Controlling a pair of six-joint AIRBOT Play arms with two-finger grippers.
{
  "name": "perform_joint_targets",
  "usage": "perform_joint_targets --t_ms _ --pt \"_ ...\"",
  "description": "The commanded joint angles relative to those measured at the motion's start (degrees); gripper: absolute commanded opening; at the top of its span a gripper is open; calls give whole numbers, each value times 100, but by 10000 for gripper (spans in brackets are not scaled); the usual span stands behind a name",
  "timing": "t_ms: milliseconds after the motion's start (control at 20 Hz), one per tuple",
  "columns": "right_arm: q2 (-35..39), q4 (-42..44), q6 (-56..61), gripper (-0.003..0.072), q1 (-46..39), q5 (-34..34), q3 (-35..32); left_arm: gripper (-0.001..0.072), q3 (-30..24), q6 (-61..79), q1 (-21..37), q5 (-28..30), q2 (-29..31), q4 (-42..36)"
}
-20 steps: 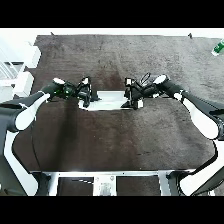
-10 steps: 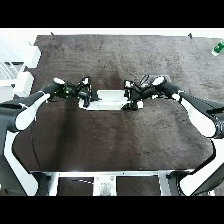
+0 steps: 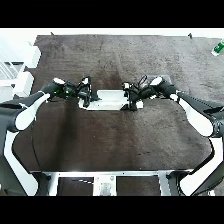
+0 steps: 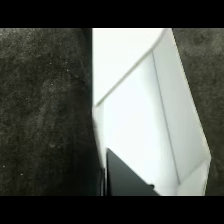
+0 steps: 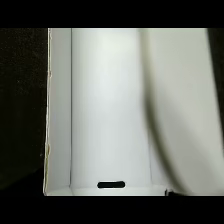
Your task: Fold the box and place the chain.
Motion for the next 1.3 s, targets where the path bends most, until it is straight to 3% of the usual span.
perform_joint_targets --t_ms 0,550,1250 --pt "-55 98 -24 610 -2 15 33 23 -2 2 7 2 2 0" --pt "-278 695 -199 610 -103 129 33 24 -2 2 4 0 2 2" --pt "-304 804 -741 610 -125 225 59 23 -2 2 7 0 2 2"
